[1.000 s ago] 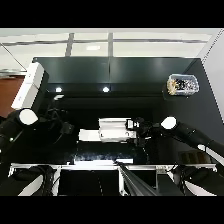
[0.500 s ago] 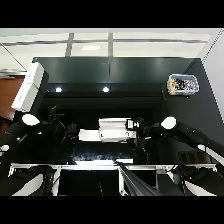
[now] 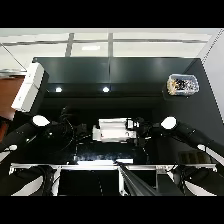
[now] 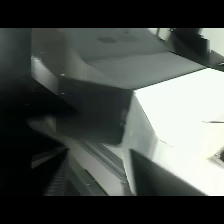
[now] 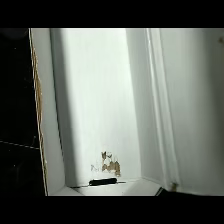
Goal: Fold the box and place the chain.
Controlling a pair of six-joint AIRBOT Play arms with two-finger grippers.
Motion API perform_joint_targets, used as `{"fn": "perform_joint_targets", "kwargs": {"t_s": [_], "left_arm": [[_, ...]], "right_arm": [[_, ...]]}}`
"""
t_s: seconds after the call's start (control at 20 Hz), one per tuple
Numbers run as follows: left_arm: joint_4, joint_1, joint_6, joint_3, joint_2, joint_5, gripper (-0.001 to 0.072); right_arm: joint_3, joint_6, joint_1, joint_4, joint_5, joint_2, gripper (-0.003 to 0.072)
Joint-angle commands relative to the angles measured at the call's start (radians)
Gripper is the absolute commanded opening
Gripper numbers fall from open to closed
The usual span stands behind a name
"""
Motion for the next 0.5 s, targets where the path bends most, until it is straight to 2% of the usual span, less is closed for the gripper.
{"fn": "perform_joint_targets", "kwargs": {"t_s": [0.0, 0.05, 0.1, 0.25, 0.45], "left_arm": [[0.005, -0.009, 0.005, 0.025, 0.003, -0.017, 0.0648], [0.004, -0.010, 0.005, 0.040, 0.003, -0.039, 0.0653], [0.005, -0.010, 0.005, 0.058, 0.003, -0.066, 0.0711], [0.005, -0.029, 0.005, 0.108, 0.003, -0.118, 0.0711], [0.004, -0.066, 0.004, 0.128, 0.003, -0.118, 0.0710]], "right_arm": [[0.000, 0.000, 0.001, 0.000, 0.000, 0.000, 0.0434], [0.000, 0.000, 0.001, 0.000, -0.001, 0.000, 0.0434], [0.000, 0.000, 0.001, 0.000, -0.001, 0.000, 0.0434], [0.000, 0.000, 0.001, 0.000, -0.003, 0.000, 0.0434], [0.000, 0.000, 0.001, 0.000, -0.003, 0.000, 0.0434]]}}
